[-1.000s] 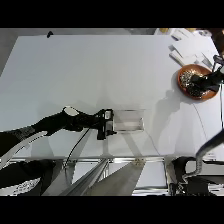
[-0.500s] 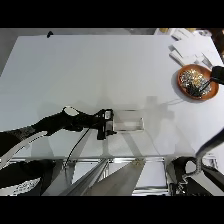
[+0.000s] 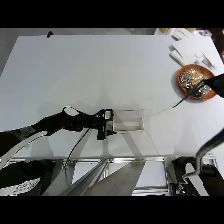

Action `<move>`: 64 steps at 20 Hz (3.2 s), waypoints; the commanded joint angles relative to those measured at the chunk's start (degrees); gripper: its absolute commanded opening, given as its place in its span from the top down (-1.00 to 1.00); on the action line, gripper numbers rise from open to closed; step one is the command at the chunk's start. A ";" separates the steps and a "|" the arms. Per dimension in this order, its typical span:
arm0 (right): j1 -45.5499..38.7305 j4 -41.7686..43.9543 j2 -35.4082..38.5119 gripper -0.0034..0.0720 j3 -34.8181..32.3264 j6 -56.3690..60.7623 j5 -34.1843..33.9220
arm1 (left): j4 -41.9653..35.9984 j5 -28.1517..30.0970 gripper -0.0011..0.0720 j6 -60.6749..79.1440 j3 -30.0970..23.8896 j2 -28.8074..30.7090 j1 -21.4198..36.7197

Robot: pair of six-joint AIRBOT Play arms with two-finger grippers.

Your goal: Fold the box and place the chain.

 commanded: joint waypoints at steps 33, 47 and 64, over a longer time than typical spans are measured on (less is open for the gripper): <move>46.60 -3.06 -13.94 0.44 -24.41 6.10 -32.26 | 0.00 0.00 0.78 0.00 0.02 0.02 -0.02; 13.40 -21.70 -28.63 -0.01 -20.50 11.65 -19.12 | 0.00 0.00 0.78 0.02 0.02 0.02 -0.02; 13.16 -22.10 -40.81 0.34 -21.99 18.60 -26.32 | 0.00 0.00 0.78 0.02 0.02 0.02 -0.02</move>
